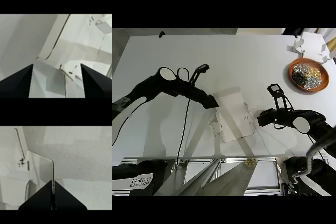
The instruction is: Fold the box and place the chain.
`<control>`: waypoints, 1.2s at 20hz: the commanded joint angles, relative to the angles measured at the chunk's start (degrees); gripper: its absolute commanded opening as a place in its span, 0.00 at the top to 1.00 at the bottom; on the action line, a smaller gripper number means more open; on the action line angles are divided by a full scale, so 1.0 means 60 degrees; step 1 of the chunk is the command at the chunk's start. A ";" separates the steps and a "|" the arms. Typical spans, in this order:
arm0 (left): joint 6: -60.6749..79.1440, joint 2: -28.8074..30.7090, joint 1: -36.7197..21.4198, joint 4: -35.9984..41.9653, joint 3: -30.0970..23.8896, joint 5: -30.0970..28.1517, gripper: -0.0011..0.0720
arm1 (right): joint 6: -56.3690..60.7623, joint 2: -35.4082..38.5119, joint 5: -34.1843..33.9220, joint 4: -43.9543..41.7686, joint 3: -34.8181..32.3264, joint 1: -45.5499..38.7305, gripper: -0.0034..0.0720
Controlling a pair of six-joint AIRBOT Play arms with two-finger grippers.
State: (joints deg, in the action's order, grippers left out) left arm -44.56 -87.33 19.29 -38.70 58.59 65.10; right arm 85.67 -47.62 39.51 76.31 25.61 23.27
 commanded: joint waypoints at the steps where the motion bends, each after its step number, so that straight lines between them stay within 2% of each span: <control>1: 0.0554 -0.0958 0.0317 0.0586 0.0000 0.0255 0.10 | 0.0000 0.0007 0.0040 -0.0007 -0.0004 0.0011 0.93; 5: 0.1027 -0.1687 0.0637 0.1275 0.0000 0.0244 0.10 | 0.0000 0.0007 0.0040 -0.0004 -0.0004 0.0011 0.93; 8: 0.1606 -0.1829 0.0794 0.1912 0.0000 0.0044 0.13 | 0.0000 0.0007 0.0040 -0.0004 -0.0004 0.0011 0.93; 9: 0.1650 -0.1825 0.0849 0.1869 0.0000 -0.0073 0.23 | 0.0000 0.0007 0.0047 -0.0007 -0.0004 0.0011 0.93; 10: 0.1672 -0.1825 0.0874 0.1770 0.0000 -0.0098 0.47 | 0.0000 0.0007 0.0058 -0.0007 -0.0004 0.0011 0.93; 11: 0.1719 -0.1825 0.0874 0.1690 0.0000 -0.0080 0.66 | 0.0000 0.0007 0.0069 -0.0007 -0.0004 0.0011 0.93; 12: 0.1723 -0.1825 0.0867 0.1672 0.0000 -0.0022 0.72 | 0.0000 0.0007 0.0080 -0.0007 -0.0004 0.0011 0.93; 14: 0.2014 -0.1821 0.0867 0.1617 0.0000 0.0102 0.92 | 0.0004 0.0007 0.0131 -0.0044 -0.0004 0.0011 0.93; 15: 0.2353 -0.1818 0.0867 0.1617 0.0004 0.0208 0.98 | 0.0004 0.0007 0.0189 -0.0051 -0.0004 0.0011 0.93; 19: 0.2976 -0.1606 0.0871 0.1617 0.0058 0.0229 0.98 | 0.0004 0.0022 0.0667 -0.0321 0.0004 0.0011 0.92; 20: 0.3402 -0.1486 0.0885 0.1610 0.0084 0.0229 0.98 | 0.0004 0.0029 0.0783 -0.0390 0.0025 0.0011 0.83; 22: 0.4776 -0.1133 0.0962 0.1508 0.0102 0.0160 0.98 | 0.0004 0.0146 0.1166 -0.0539 0.0171 0.0011 0.56; 23: 0.5399 -0.0969 0.1020 0.1450 0.0102 0.0026 0.98 | 0.0000 0.0240 0.1432 -0.0535 0.0299 0.0011 0.51; 24: 0.5832 -0.0823 0.1100 0.1337 0.0102 -0.0197 0.98 | 0.0000 0.0393 0.1687 -0.0492 0.0441 0.0011 0.51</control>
State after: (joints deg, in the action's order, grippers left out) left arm -19.40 -94.52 25.15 -29.67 59.07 65.80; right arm 85.69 -46.52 45.76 73.84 26.83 23.29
